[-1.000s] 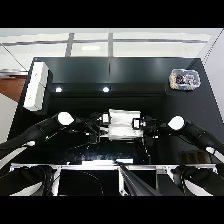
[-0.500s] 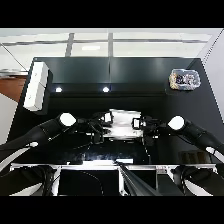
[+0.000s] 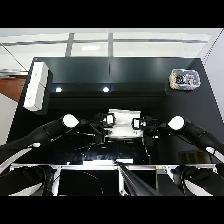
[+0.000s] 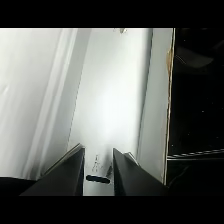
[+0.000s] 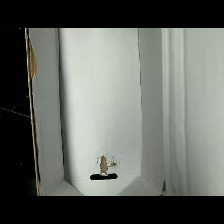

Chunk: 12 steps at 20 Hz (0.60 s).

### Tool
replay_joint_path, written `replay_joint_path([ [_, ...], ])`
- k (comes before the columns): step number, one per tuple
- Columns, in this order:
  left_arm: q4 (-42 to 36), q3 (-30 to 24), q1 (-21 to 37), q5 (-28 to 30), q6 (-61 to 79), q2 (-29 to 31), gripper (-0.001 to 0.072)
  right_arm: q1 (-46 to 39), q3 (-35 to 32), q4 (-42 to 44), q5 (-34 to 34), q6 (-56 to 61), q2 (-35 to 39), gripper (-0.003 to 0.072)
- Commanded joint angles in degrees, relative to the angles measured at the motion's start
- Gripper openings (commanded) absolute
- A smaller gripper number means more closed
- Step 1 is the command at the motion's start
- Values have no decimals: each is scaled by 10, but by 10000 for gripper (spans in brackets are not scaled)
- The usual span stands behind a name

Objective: Fold the box and place the chain.

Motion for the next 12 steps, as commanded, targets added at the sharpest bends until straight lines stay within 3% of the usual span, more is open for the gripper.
replay_joint_path([
  [1,0,0,0,2,0,-5,247,1,0,0,0,0,0,536],
  [3,1,0,-1,2,0,-5,255,1,0,0,0,0,0,536],
  [4,1,0,-1,2,0,-5,360,1,0,0,0,0,0,536],
  [5,1,0,-1,1,0,-5,420,1,0,0,0,0,0,536],
  [7,1,0,0,2,0,-5,390,1,0,0,0,0,0,536],
  [9,1,0,-1,2,0,-5,261,1,0,0,0,0,0,536],
  [10,3,0,-1,2,0,-5,232,1,0,0,0,0,0,536],
  [12,3,0,-1,1,0,-5,263,1,0,0,0,0,0,536],
])
